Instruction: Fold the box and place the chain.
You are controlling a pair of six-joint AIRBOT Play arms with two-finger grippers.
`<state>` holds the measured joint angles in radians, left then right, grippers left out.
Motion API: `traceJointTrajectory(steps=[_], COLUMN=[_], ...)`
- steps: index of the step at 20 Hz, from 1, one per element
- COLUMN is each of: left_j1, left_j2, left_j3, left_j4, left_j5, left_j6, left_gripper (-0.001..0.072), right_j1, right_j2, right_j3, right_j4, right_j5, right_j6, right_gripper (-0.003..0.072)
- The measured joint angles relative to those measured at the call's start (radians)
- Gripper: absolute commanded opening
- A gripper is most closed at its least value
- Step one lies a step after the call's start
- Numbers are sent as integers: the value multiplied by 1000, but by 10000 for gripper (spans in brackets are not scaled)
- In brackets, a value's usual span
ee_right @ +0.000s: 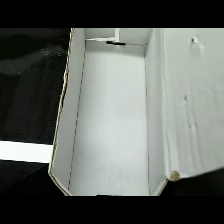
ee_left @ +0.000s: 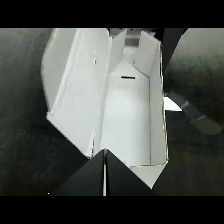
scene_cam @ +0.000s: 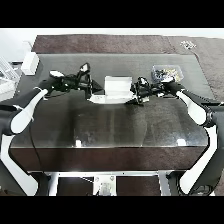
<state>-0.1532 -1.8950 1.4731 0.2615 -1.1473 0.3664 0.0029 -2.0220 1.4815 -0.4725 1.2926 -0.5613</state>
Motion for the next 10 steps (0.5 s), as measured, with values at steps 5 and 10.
traceJointTrajectory(steps=[5,10], left_j1=[62,89], left_j2=[45,60], left_j3=[0,0], left_j4=[-22,4], left_j5=[-48,38], left_j6=[-118,-480], left_gripper=[20,20], right_j1=[0,0], right_j2=[0,0], right_j3=[0,0], right_j4=[0,0], right_j5=[-1,-1], right_j6=[0,0], right_gripper=[582,582])
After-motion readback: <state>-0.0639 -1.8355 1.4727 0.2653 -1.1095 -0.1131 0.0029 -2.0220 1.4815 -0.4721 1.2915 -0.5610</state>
